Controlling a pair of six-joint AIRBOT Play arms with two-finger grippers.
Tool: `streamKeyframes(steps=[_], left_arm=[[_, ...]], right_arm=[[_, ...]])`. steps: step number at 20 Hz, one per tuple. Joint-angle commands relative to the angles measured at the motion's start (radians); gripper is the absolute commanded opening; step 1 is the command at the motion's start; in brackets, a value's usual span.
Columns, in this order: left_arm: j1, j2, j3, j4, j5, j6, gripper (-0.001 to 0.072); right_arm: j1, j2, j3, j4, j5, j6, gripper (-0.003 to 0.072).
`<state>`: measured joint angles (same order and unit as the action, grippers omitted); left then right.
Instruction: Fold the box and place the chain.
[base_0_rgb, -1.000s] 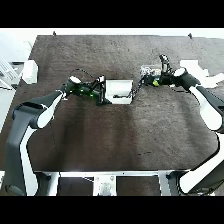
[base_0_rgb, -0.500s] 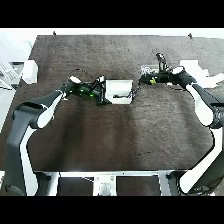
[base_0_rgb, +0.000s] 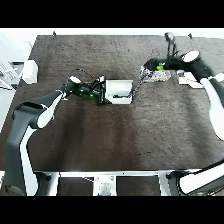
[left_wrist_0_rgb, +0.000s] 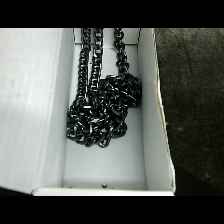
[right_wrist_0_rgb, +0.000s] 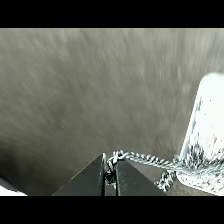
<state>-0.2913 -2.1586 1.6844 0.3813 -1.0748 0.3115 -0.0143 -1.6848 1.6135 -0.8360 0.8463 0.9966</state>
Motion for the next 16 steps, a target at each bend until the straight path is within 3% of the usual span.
streamKeyframes(steps=[1,5,9,16], left_arm=[[0.001,0.0,0.0,0.0,0.0,0.0,0.0233],[0.001,0.0,0.0,0.0,0.0,0.0,0.0233],[0.001,0.0,0.0,0.0,0.0,0.0,0.0232],[0.001,0.0,0.0,0.0,-0.004,0.0,0.0233]], right_arm=[[0.04,0.194,0.0,-0.142,0.0,0.093,0.0],[0.13,0.405,0.0,-0.286,-0.024,0.156,0.0],[0.253,0.537,0.0,-0.407,-0.034,0.209,0.0],[0.405,0.547,-0.038,-0.433,-0.034,0.217,0.0001]])
